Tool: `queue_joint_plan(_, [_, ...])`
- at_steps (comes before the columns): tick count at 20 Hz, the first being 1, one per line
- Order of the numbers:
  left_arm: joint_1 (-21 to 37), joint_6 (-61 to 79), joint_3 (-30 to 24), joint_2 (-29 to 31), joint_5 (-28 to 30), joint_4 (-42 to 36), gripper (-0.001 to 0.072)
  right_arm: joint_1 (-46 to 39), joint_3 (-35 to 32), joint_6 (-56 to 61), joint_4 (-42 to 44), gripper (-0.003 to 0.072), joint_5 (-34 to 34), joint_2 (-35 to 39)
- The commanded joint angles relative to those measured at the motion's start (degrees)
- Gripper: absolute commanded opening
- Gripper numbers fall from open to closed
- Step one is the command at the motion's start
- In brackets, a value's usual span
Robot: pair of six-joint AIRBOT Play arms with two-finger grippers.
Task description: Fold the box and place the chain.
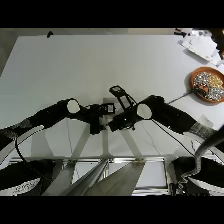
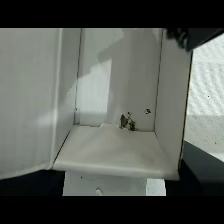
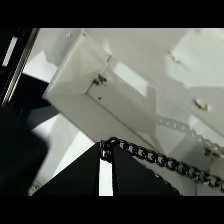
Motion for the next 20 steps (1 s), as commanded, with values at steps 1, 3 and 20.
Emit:
queue_joint_plan(1, [-0.02, 0.02, 0.02, -0.02, 0.0, 0.0, 0.0412, 0.15, -0.04, 0.07, 0.68, 0.0009, -2.43, -1.68])
queue_joint_plan(3, [-0.02, 0.02, 0.02, -0.02, 0.0, 0.0, 0.0412, 0.15, -0.04, 0.11, 0.66, 0.001, -2.69, -2.6])
queue_joint_plan(20, [-0.02, 0.02, 0.02, -0.02, 0.0, -0.02, 0.0412, -16.61, -0.04, 0.13, -17.86, 0.0327, 20.5, 17.59])
